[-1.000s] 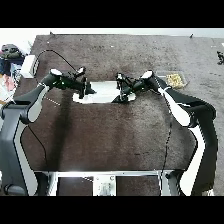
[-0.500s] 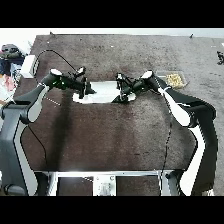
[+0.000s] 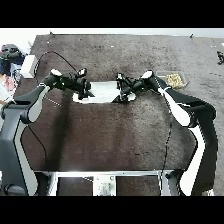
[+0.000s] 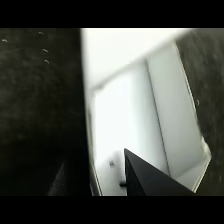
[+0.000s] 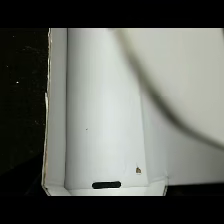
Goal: Fold the box and place the chain.
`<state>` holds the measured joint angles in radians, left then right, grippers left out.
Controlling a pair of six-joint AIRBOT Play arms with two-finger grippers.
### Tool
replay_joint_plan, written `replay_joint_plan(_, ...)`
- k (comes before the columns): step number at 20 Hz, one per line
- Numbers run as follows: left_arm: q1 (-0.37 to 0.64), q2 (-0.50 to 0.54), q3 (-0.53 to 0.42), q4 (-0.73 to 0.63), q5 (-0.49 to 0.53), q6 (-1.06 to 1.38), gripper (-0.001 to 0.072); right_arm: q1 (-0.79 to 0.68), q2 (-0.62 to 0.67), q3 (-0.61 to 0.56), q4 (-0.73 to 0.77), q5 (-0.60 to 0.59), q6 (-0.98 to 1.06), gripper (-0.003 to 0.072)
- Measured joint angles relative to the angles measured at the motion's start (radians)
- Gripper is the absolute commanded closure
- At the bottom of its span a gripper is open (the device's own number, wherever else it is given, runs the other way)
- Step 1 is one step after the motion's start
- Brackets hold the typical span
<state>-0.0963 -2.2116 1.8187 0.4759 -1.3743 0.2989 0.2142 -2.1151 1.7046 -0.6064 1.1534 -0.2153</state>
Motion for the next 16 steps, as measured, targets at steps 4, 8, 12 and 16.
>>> replay_joint_plan(4,0.037,0.004,0.017,-0.061,-0.061,-0.013,0.0341,0.0,0.0,0.0,0.0,0.0,0.0,0.0328)
replay_joint_plan(8,0.103,0.02,0.05,-0.126,-0.196,-0.103,0.0343,0.0,0.0,0.0,0.0,0.001,0.0,0.0328)
replay_joint_plan(12,0.126,0.027,0.063,-0.214,-0.322,-0.202,0.0673,0.0,0.0,0.0,0.0,0.001,0.0,0.0328)
replay_joint_plan(16,0.11,0.028,0.066,-0.236,-0.362,-0.237,0.0698,0.0,0.0,0.0,0.0,0.001,0.0,0.0329)
